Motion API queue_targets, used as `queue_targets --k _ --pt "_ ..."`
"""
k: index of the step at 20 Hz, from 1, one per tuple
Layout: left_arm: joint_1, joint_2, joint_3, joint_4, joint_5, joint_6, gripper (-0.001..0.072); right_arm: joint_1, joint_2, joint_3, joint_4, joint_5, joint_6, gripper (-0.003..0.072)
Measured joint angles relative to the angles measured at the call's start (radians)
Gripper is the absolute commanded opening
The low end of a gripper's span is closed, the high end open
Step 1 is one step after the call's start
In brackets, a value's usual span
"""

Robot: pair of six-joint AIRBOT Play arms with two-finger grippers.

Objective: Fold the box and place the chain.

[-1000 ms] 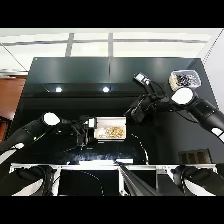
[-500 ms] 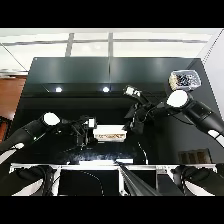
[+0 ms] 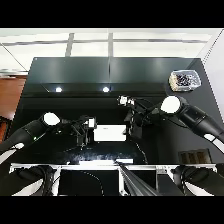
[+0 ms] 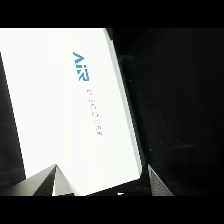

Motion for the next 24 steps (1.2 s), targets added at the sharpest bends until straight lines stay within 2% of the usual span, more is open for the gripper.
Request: queue_targets --k 5,12,22,23,24 --pt "0.0 0.0 0.0 0.0 0.001 -0.001 0.0554 0.004 0.0 -0.01 -0.003 -0.03 -0.001 0.0711" --pt "-0.001 0.0 0.0 0.0 -0.002 0.002 0.0554 0.03 0.016 0.014 -0.011 0.011 0.031 0.0709" --pt "-0.001 0.0 0.0 0.0 -0.003 0.0 0.0554 0.091 0.004 0.018 -0.104 -0.058 0.083 0.0699" --pt "-0.001 0.0 0.0 0.0 -0.003 -0.001 0.0554 0.095 0.001 0.018 -0.11 -0.059 0.084 0.0672" --pt "-0.001 0.0 0.0 0.0 -0.003 -0.001 0.0554 0.102 -0.001 0.018 -0.113 -0.061 0.085 0.0523"
